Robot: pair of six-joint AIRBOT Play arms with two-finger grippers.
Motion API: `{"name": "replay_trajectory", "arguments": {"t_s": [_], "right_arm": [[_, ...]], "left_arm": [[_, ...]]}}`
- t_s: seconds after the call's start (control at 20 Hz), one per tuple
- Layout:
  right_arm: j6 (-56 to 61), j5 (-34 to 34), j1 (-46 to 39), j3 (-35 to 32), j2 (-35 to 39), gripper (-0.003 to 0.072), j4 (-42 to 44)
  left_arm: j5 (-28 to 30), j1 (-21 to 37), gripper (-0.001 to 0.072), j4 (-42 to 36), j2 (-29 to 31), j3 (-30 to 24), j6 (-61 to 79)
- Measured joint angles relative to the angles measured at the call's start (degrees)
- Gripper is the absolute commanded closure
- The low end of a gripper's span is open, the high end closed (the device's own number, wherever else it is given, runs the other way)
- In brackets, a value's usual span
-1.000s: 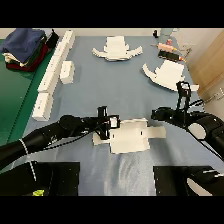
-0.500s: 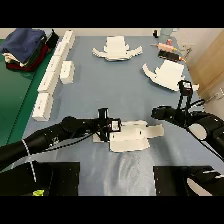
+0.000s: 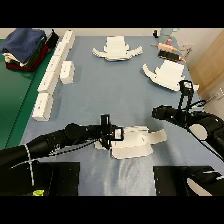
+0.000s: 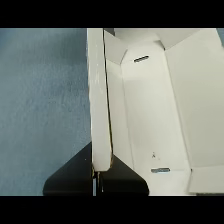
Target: Fold the box.
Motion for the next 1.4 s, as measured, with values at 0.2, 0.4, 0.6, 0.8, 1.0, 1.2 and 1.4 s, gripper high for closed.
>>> {"name": "replay_trajectory", "arguments": {"t_s": [0.2, 0.4, 0.6, 0.8, 1.0, 1.2, 1.4], "right_arm": [[0.02, 0.0, 0.0, 0.0, 0.0, 0.0683, 0.0], [0.02, 0.0, 0.0, 0.0, 0.0, 0.0683, 0.0], [0.02, -0.02, 0.0, 0.0, 0.0, 0.0682, 0.0], [0.02, -0.07, 0.0, 0.0, 0.0, 0.0683, 0.0], [0.02, -0.09, 0.0, 0.0, 0.0, 0.0683, 0.0], [0.02, -0.15, 0.0, 0.0, 0.02, 0.0683, 0.0], [0.0, -0.28, 0.0, 0.0, 0.0, 0.0682, 0.0]], "left_arm": [[-1.25, -0.35, 0.0698, -0.2, 0.09, -0.17, -0.83], [-2.71, -0.42, 0.0695, -0.22, 1.84, -0.22, -2.12], [-3.08, -0.42, 0.0693, -0.31, 3.34, -0.22, -5.38], [-2.95, 0.98, 0.0693, -0.22, 3.72, 0.33, -8.13], [-3.28, 5.33, 0.0693, 0.17, 3.8, 2.75, -8.92], [-2.34, 6.64, 0.0696, 4.9, 3.8, 4.28, -5.25], [-0.39, 6.21, 0.0699, 7.45, 3.8, 4.0, -5.75]]}}
